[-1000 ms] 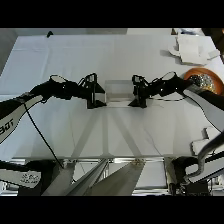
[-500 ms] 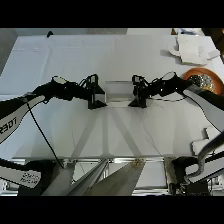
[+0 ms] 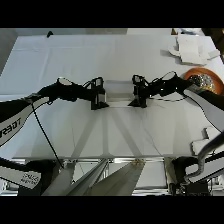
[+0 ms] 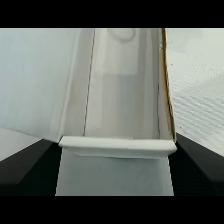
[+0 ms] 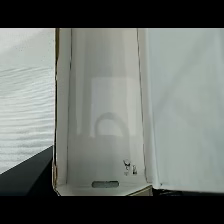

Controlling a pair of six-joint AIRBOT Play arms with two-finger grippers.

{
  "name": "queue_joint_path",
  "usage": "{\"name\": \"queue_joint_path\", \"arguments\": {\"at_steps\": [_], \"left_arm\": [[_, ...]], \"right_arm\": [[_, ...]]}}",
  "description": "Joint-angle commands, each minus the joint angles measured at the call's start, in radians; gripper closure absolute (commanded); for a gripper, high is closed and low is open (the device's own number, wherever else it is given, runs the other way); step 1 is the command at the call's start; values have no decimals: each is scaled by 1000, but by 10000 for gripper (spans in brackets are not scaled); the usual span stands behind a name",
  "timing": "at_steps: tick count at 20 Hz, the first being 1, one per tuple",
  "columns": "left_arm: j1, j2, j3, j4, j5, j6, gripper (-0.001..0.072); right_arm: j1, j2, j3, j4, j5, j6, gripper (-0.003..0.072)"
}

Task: Fold the box and place the chain.

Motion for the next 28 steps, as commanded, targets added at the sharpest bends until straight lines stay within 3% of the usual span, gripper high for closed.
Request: {"name": "queue_joint_path", "arguments": {"at_steps": [1, 4, 6, 8, 28], "left_arm": [[-10, 0, 1, 1, 8, 29, 12], [-10, 0, 1, 1, 8, 29, 27], [-10, 0, 1, 1, 8, 29, 342], [-10, 0, 1, 1, 8, 29, 457], [-10, 0, 1, 1, 8, 25, 451]], "right_arm": [[0, 0, 0, 0, 1, 0, 203], [0, 1, 0, 0, 1, 0, 203], [0, 0, 0, 0, 1, 0, 203], [0, 1, 0, 0, 1, 0, 203], [0, 0, 0, 0, 1, 0, 204]]}}
